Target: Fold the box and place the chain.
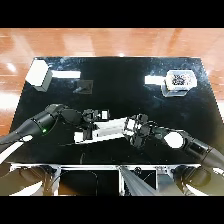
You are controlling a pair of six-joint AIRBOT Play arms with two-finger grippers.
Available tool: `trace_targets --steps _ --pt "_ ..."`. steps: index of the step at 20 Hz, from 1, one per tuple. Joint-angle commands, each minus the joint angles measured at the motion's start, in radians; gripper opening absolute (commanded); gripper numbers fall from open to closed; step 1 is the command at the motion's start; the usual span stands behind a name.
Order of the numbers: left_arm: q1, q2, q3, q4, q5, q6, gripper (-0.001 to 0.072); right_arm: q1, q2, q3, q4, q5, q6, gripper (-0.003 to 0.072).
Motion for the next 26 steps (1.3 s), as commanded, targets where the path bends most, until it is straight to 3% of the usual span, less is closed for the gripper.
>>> trace_targets --steps 1,11,18,26 --pt "0.000 0.000 0.000 0.000 0.002 0.002 0.0017 0.000 0.000 0.001 0.000 -0.013 -0.004 0.0717" --pt "0.000 0.000 0.000 0.000 0.001 0.002 0.0017 0.000 -0.050 0.002 0.040 0.016 -0.081 0.0716" --pt "0.000 0.000 0.000 0.000 0.002 0.002 0.0017 0.000 -0.132 0.039 0.265 0.040 -0.362 0.0717" --pt "0.000 0.000 0.000 0.001 -0.006 0.003 0.0017 -0.033 -0.131 0.039 0.265 0.041 -0.345 0.0717"
